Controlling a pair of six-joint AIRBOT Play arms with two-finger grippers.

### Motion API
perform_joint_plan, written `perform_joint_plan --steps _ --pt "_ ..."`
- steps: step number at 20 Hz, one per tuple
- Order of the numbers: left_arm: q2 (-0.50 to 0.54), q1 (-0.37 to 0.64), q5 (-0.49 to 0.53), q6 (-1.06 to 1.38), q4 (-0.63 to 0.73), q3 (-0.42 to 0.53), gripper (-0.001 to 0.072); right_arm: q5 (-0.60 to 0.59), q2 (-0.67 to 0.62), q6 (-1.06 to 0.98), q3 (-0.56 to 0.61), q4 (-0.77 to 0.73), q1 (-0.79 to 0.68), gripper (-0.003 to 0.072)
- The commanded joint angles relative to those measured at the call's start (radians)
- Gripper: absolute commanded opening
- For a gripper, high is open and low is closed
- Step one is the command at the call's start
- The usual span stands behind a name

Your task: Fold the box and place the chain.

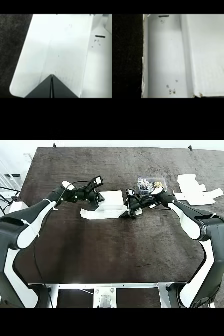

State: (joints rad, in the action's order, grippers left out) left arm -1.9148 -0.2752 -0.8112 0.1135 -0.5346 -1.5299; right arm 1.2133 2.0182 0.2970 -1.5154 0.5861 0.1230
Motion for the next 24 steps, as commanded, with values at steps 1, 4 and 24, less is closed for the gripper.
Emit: perform_joint_plan --steps 1,4,24 --pt "-0.005 -0.001 -0.039 -0.001 -0.005 -0.001 0.0018 0.0 0.0 0.0 0.0 0.0 0.0 0.0475" --pt "-0.007 0.0 -0.043 -0.001 -0.008 -0.001 0.0018 0.0 0.0 0.0 0.0 0.0 0.0 0.0475" --pt "0.085 0.056 -0.486 -0.193 -0.42 -0.119 0.065 0.0 0.0 0.0 0.0 0.0 0.0 0.0475"
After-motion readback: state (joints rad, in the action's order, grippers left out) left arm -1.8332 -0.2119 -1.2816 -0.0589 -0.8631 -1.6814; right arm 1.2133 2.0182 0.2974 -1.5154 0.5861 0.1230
